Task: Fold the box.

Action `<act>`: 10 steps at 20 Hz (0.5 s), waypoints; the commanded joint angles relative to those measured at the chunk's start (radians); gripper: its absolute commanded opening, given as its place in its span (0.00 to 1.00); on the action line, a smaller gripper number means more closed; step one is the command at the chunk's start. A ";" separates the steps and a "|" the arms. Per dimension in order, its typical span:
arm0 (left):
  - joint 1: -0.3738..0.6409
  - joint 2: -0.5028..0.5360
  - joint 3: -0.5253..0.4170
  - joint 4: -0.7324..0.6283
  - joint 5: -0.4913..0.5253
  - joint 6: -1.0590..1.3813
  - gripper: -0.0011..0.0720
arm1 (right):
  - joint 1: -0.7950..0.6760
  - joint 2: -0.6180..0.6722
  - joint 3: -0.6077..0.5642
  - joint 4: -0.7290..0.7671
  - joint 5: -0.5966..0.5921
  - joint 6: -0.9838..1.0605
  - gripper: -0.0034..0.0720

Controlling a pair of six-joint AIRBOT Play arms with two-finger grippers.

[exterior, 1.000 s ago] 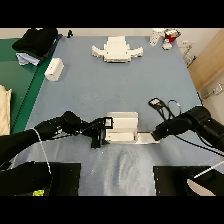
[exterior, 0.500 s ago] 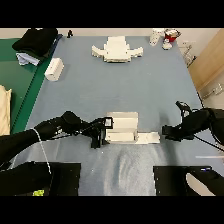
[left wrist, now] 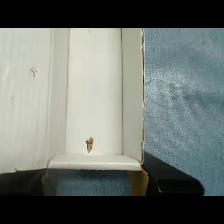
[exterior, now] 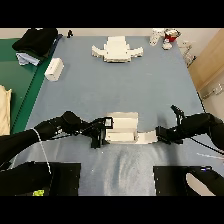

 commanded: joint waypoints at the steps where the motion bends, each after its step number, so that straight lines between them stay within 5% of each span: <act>1: 0.000 0.000 0.001 0.000 0.000 0.000 0.63 | 0.043 -0.001 -0.006 0.058 0.035 -0.025 0.05; 8: 0.000 0.000 0.001 0.000 0.000 0.000 0.63 | 0.124 0.008 0.021 0.098 0.048 -0.060 0.05; 10: 0.000 0.000 0.001 0.000 0.000 0.000 0.63 | 0.124 0.019 0.060 0.118 0.021 -0.076 0.17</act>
